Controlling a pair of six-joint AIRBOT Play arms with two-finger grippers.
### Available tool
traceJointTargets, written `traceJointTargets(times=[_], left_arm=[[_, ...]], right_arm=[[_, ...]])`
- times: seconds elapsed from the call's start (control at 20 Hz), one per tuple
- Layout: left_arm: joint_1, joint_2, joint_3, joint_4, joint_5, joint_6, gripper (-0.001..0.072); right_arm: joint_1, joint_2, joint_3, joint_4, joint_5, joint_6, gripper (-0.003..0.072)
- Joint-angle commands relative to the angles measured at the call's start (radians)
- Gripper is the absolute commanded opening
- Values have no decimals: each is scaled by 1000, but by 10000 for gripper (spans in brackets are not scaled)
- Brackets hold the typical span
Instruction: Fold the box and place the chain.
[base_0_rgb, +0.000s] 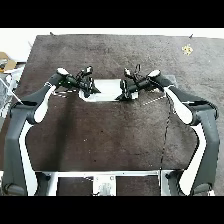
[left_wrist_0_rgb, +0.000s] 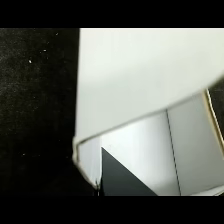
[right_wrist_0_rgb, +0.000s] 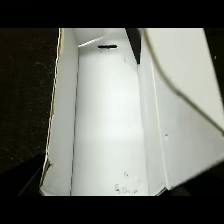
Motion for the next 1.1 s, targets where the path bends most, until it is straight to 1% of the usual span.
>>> traceJointTargets(times=[0.0, 0.45, 0.5, 0.55, 0.8, 0.85, 0.9, 0.95, 1.0, 1.05], left_arm=[[1, 0, 1, 0, 2, 0, 12], [1, 0, 1, 0, 2, 0, 12], [1, 0, 1, 0, 2, 0, 12], [1, 0, 1, 0, 2, 0, 12], [1, 0, 1, 0, 2, 0, 12], [1, 0, 1, 0, 2, 0, 12], [1, 0, 1, 0, 2, 0, 12], [1, 0, 1, 0, 2, 0, 12], [1, 0, 1, 0, 2, 0, 12], [1, 0, 1, 0, 2, 0, 12]], right_arm=[[5, -9, 1, 1, 3, -2, 660], [9, -40, 6, 1, -6, -23, 658], [8, -40, 10, -2, -10, -23, 621], [8, -40, 10, -3, -16, -23, 608], [8, -40, 10, -26, -38, -22, 606], [8, -40, 10, -26, -41, -22, 560], [8, -40, 10, -26, -41, -22, 559], [8, -40, 10, -26, -40, -22, 532], [8, -40, 10, -26, -41, -21, 386], [8, -40, 10, -26, -43, -21, 387]])
